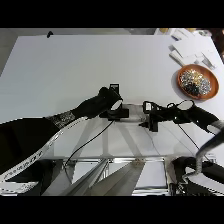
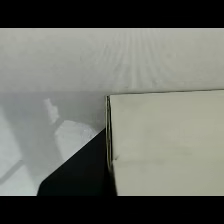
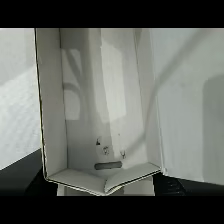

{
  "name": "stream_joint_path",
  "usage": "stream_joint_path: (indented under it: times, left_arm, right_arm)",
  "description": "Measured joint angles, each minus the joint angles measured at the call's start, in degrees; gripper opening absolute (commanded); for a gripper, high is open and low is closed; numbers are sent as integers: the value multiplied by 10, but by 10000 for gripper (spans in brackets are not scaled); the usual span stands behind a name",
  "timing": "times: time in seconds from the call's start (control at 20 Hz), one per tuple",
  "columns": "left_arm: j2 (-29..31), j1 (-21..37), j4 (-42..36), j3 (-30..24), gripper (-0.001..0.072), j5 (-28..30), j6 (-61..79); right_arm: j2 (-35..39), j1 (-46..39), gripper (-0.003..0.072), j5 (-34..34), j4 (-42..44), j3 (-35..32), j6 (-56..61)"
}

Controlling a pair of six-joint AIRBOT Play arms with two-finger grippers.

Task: Fold the box and place the chain.

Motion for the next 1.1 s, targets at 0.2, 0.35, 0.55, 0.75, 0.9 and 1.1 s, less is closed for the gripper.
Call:
stream_joint_path:
  times: [0.2, 0.35, 0.55, 0.75, 0.9, 1.1]
  left_arm:
    - [3, 1, -5, 0, 146, -3, 1]
    - [12, 5, -8, 0, 274, -7, 2]
    - [45, 23, -13, 0, 279, -14, 47]
    - [99, 65, -53, 0, 576, -52, 206]
    - [143, 105, -94, -3, 576, -89, 353]
    - [188, 159, -179, -58, 574, -103, 677]
  right_arm:
    - [0, 0, 317, 1, -1, 0, 0]
    - [0, 0, 317, 0, -4, 0, -1]
    - [0, 0, 317, 0, -4, 0, -1]
    - [0, 0, 317, 0, -3, 0, 0]
    - [0, 0, 317, 0, -2, 0, 0]
    - [0, 0, 317, 0, -2, 0, 0]
